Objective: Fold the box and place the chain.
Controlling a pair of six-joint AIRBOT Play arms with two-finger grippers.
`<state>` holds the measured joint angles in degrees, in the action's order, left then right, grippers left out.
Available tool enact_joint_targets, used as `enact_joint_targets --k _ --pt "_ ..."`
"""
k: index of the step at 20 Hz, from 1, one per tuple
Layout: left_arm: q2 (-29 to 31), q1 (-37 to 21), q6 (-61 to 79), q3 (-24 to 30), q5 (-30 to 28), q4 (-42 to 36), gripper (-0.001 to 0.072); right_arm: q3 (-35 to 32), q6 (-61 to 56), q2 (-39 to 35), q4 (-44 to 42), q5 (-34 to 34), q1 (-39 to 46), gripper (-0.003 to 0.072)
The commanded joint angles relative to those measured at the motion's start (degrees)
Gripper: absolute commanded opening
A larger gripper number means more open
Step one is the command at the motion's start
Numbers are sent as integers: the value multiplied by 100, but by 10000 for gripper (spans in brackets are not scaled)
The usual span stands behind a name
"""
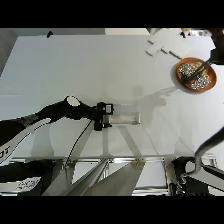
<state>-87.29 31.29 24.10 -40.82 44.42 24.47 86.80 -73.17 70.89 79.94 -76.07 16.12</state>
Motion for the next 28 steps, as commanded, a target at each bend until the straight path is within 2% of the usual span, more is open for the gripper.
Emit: enact_joint_targets --k 1,6,11,15,18,22,26,28 --pt "2 0 2 -2 0 0 12 2 9 -422 -595 -372 0 16" --pt "2 0 2 -2 0 0 12 -9 -103 -428 -1305 -1587 -304 16" --pt "2 0 2 -2 2 0 12 -109 -195 -616 -1132 -1746 -1504 16" --pt "2 0 2 -2 0 0 12 -435 -350 -758 -1104 -1856 -2044 16" --pt "2 0 2 -2 -2 0 12 -868 -380 -1047 -1209 -1816 -2387 16" --pt "2 0 2 -2 -2 0 12 -1388 -483 -1495 -1294 -1368 -2855 16" --pt "2 0 2 -2 0 0 12 -1622 -492 -1565 -1305 -1099 -3357 17" --pt "2 0 2 -2 -2 0 12 -2011 -498 -1563 -1316 -717 -3727 17"
